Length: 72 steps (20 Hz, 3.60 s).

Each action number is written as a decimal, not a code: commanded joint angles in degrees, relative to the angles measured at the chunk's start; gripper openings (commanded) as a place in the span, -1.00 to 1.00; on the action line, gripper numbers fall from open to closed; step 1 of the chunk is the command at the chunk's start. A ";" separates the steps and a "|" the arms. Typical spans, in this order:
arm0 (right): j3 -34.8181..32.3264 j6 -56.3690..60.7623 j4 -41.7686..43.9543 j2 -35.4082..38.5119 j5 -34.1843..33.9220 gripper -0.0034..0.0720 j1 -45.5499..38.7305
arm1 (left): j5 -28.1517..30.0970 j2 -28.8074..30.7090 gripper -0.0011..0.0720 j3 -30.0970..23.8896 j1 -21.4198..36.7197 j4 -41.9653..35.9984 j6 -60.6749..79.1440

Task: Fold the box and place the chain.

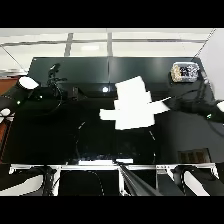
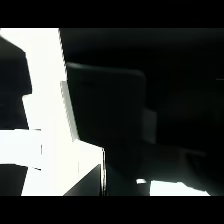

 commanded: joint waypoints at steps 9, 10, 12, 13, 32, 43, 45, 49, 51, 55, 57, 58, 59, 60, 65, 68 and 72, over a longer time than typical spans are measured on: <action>-10.43 0.22 8.20 3.89 -14.78 -0.88 21.92 | -4.07 -7.98 0.92 0.63 -4.48 -14.84 14.80; -10.43 0.22 8.17 3.89 -14.97 -0.87 21.92 | -4.07 -9.14 0.92 0.66 -4.68 -14.01 14.78; -10.43 0.22 8.15 3.89 -14.97 -0.87 21.92 | -5.27 -11.41 0.92 0.66 -4.11 -14.16 14.56; -10.43 0.22 8.13 3.89 -14.91 -0.87 21.92 | -6.86 -12.55 0.92 0.66 -3.56 -15.21 14.73; -10.43 0.76 8.17 3.89 -14.80 -0.88 21.92 | -40.57 -30.38 0.75 20.06 -7.91 -11.34 35.36; -10.43 0.72 7.98 3.89 -14.80 -0.87 21.92 | -38.91 -30.40 -0.85 20.04 -8.57 -11.04 34.51; -10.43 0.61 7.93 3.89 -14.80 -0.87 21.92 | -37.86 -30.40 -0.91 20.04 -8.57 -11.06 33.70; -9.75 -0.94 5.51 3.91 -14.32 0.52 20.94 | -37.44 -29.53 -0.92 20.04 -8.57 -10.56 31.76; -6.29 -3.06 -1.25 3.91 -7.61 0.96 19.17 | -37.16 -27.56 -0.92 20.04 -8.59 -7.91 31.56; 5.31 -5.95 -24.65 3.91 11.32 0.96 18.93 | -33.24 -18.53 -0.92 15.50 -8.87 -4.96 33.57; 7.58 -8.70 -28.96 3.91 14.19 0.96 18.93 | -23.69 -9.14 -0.92 6.38 -9.84 -6.95 40.59; 7.58 -9.27 -29.53 3.89 13.35 0.96 18.93 | -17.31 -4.98 -0.90 1.64 -10.27 -7.82 43.36; 7.52 -9.55 -29.59 3.89 11.85 0.96 18.93 | -11.28 -1.92 -0.90 -2.45 -10.75 -8.98 46.47; 7.52 -9.55 -29.62 3.89 10.36 0.96 18.93 | -6.45 0.09 -0.90 -5.55 -11.23 -9.73 51.89; 7.52 -9.27 -24.83 3.89 8.37 0.96 18.93 | -1.53 -0.22 -0.91 -6.73 -17.33 -7.39 69.29; 5.92 -15.41 -17.88 3.89 8.57 0.96 18.95 | 4.13 -2.93 -0.91 -5.16 -20.41 -5.86 69.31; 1.84 -25.68 -13.60 3.89 8.81 0.96 19.08 | 3.85 -8.39 -0.91 -2.16 -21.77 -4.70 69.31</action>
